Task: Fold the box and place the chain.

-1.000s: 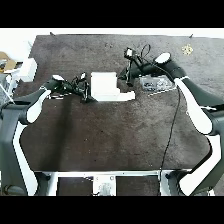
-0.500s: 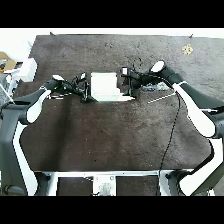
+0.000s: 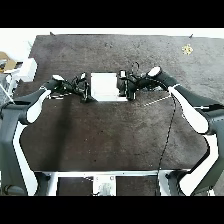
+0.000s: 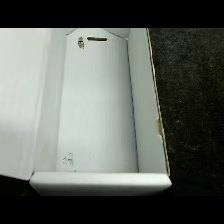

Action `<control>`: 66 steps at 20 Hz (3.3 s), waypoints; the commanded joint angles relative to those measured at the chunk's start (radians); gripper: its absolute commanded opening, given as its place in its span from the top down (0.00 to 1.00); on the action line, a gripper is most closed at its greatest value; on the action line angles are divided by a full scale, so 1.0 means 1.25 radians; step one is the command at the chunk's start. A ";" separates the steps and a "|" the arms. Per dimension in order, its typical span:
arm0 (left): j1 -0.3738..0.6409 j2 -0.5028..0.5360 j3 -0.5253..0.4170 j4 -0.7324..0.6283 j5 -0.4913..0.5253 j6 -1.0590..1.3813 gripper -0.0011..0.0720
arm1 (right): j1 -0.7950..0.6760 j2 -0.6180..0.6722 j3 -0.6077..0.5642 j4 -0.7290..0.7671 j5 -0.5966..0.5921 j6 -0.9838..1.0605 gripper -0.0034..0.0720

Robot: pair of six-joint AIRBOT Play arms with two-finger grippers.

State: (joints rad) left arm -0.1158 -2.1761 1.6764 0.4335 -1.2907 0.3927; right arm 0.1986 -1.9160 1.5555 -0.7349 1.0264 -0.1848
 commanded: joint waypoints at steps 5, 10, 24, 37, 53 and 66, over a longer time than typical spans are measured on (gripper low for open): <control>0.000 0.000 0.000 0.000 0.000 0.000 0.37 | 0.009 -0.042 0.000 0.140 0.003 -0.027 0.61; 0.000 0.000 0.000 0.000 0.000 0.000 0.36 | 0.047 -0.053 0.000 0.153 -0.049 -0.042 0.61; 0.000 0.000 0.000 0.000 0.000 0.000 0.36 | 0.040 -0.055 0.000 0.127 -0.029 -0.035 0.16; 0.000 0.000 0.000 0.000 0.000 0.000 0.37 | -0.019 0.112 0.002 -0.129 -0.032 0.469 0.95; 0.000 0.000 0.000 0.000 0.000 0.000 0.37 | -0.177 0.095 -0.114 -0.093 0.018 1.023 0.95; 0.000 0.000 0.000 0.000 0.000 0.000 0.37 | -0.130 0.004 -0.112 0.283 0.085 0.823 0.63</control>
State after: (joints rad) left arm -0.1158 -2.1765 1.6764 0.4335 -1.2907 0.3927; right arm 0.0288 -1.9045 1.4136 -0.5312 1.0836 0.9112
